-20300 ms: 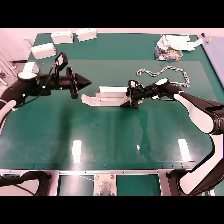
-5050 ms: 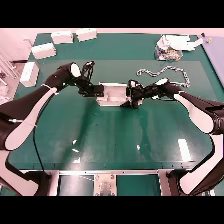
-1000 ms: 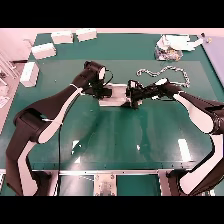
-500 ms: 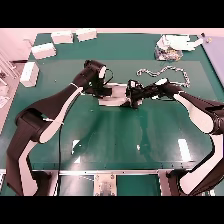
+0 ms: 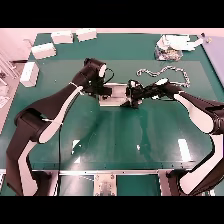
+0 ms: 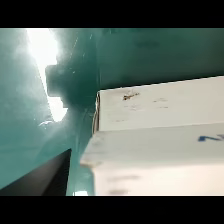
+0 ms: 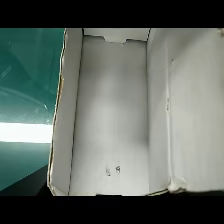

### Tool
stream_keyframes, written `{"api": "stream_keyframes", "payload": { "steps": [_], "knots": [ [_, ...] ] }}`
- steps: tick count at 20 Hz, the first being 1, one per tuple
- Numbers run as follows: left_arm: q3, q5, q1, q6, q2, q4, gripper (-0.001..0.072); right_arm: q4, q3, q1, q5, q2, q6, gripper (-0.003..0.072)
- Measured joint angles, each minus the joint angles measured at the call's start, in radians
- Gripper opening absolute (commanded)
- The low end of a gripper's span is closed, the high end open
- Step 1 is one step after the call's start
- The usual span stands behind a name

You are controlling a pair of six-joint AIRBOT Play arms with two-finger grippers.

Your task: Fold the box and place the chain.

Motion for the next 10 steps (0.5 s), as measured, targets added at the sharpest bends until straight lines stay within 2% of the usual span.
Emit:
{"api": "stream_keyframes", "payload": {
  "steps": [5, 10],
  "knots": [
    [0.019, -0.033, 0.003, 0.032, 0.029, -0.001, 0.0494, 0.0, 0.0, 0.0, 0.0, 0.0, 0.001, 0.059],
    [0.026, -0.108, 0.019, 0.097, 0.087, 0.0, 0.0493, 0.0, 0.0, 0.0, 0.001, 0.0, 0.001, 0.059]
  ]
}}
